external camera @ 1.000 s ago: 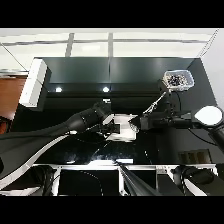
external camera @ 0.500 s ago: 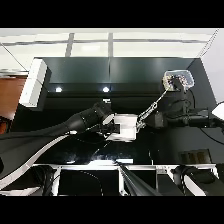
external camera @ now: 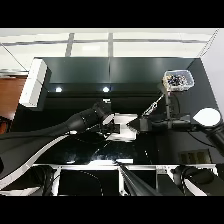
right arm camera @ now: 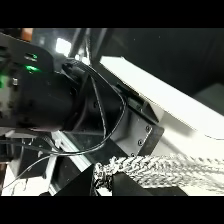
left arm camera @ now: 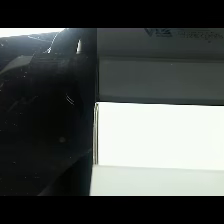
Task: Fold the box and place the chain.
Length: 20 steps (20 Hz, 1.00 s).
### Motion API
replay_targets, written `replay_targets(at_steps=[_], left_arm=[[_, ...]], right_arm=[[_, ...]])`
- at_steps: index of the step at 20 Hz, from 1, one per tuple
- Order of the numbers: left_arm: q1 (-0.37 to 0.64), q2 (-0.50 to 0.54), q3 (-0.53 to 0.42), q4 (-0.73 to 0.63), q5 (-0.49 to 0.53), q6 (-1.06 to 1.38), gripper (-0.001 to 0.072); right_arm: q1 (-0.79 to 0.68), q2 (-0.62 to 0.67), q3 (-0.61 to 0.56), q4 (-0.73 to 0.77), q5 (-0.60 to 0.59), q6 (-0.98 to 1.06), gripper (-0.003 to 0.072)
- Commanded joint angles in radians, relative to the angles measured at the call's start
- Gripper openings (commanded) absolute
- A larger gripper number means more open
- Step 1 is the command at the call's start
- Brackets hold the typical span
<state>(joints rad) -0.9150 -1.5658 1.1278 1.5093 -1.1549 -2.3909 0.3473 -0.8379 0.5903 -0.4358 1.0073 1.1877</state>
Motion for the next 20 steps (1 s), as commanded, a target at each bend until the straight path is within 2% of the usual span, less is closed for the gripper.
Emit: replay_targets(at_steps=[1,2,3,4,5,7,9,10,13,14,17,20], left_arm=[[0.000,0.000,0.001,0.000,0.002,0.000,0.0033],[0.000,0.000,0.001,0.000,0.001,0.000,0.0033],[0.000,0.000,0.001,0.000,0.001,0.000,0.0033],[0.000,0.000,0.001,0.000,0.001,0.000,0.0033],[0.000,0.000,0.001,0.000,0.001,0.000,0.0033],[0.000,0.000,0.001,0.001,0.001,0.000,0.0033],[0.000,0.000,0.001,0.000,0.002,0.000,0.0033],[0.000,0.000,0.001,0.001,0.002,0.000,0.0033],[0.000,0.000,0.001,0.000,0.002,0.000,0.0033],[0.000,0.000,0.001,0.000,0.002,0.000,0.0033],[0.000,0.000,0.001,0.000,0.000,0.000,0.0033],[0.000,0.000,0.001,0.000,-0.002,0.001,0.0033]], right_arm=[[0.038,-0.048,-0.028,0.002,-0.037,0.008,0.0016],[0.037,-0.056,-0.028,-0.011,-0.049,0.018,0.0034],[0.030,-0.056,-0.027,-0.028,-0.059,0.029,0.0102],[0.008,-0.056,-0.023,-0.036,-0.044,0.032,0.0427],[-0.035,-0.056,-0.012,-0.050,-0.001,0.031,0.0471],[-0.166,-0.056,0.026,-0.100,0.106,0.031,0.0471],[-0.319,-0.056,0.045,-0.178,0.138,0.031,0.0471],[-0.383,-0.056,0.045,-0.252,0.103,0.033,0.0471],[-0.485,-0.068,0.037,-0.571,-0.159,0.284,0.0495],[-0.492,-0.087,0.038,-0.613,-0.224,0.328,0.0627],[-0.491,-0.214,0.060,-0.549,-0.371,0.327,0.0636],[-0.491,-0.402,0.177,-0.546,-0.420,0.386,0.0636]])
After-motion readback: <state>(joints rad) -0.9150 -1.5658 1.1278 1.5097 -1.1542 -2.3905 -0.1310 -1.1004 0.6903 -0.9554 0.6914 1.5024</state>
